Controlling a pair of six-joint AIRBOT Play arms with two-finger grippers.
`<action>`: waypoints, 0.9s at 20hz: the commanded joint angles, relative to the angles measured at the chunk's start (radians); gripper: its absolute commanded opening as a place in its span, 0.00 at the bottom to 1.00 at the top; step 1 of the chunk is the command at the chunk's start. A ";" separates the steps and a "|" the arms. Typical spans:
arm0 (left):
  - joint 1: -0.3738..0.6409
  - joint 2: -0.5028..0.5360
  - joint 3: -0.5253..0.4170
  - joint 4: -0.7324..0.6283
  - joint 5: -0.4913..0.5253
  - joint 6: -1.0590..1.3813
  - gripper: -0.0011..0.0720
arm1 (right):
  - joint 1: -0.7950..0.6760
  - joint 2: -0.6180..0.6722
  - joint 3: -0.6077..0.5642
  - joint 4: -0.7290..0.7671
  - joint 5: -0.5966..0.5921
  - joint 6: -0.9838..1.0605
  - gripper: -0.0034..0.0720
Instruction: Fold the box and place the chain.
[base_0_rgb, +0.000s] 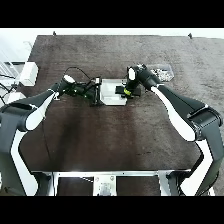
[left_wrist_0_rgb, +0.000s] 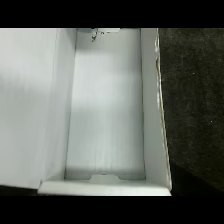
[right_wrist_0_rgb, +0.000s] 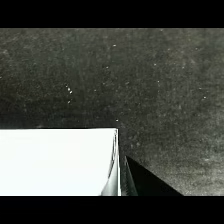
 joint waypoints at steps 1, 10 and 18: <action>0.000 0.000 0.000 0.001 0.000 0.003 0.42 | 0.008 0.012 0.001 0.000 0.002 -0.019 0.39; 0.000 0.000 0.000 0.001 0.000 0.003 0.42 | 0.021 0.108 0.001 0.000 0.040 -0.142 0.62; 0.000 0.000 0.000 0.001 0.000 0.002 0.42 | -0.064 0.318 0.001 -0.205 0.054 -0.339 0.62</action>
